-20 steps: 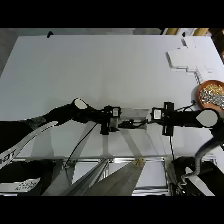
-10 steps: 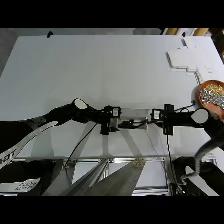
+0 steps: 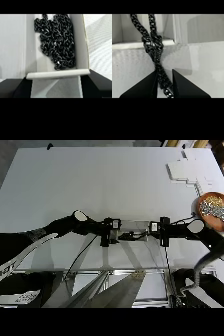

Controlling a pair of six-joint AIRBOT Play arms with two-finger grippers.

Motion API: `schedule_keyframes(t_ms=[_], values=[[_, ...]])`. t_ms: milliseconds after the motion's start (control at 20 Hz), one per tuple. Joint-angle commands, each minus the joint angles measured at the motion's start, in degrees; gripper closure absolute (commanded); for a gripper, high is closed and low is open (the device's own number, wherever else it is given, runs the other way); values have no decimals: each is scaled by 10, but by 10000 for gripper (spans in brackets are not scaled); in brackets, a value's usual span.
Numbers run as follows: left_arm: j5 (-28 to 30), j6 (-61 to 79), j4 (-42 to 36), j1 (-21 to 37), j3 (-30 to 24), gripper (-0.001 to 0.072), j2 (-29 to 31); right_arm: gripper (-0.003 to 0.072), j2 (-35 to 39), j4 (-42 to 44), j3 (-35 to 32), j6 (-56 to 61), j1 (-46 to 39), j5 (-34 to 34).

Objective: Fold the box and place the chain.

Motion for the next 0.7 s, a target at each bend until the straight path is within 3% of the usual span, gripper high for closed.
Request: schedule_keyframes(t_ms=[0, 250, 350, 650], values=[[0, 0, 0, 0, 0, 501, 0, 517, -6, 11, 0, -11, 0, 14], [0, 0, 0, 0, 0, 501, 0, 593, -6, 3, 0, -10, 0, 38], [0, 0, 0, 0, 0, 501, 0, 655, -6, -9, 0, -10, 0, 49], [0, 0, 0, 0, 0, 501, 0, 669, -6, -16, 0, -5, 0, 66]])
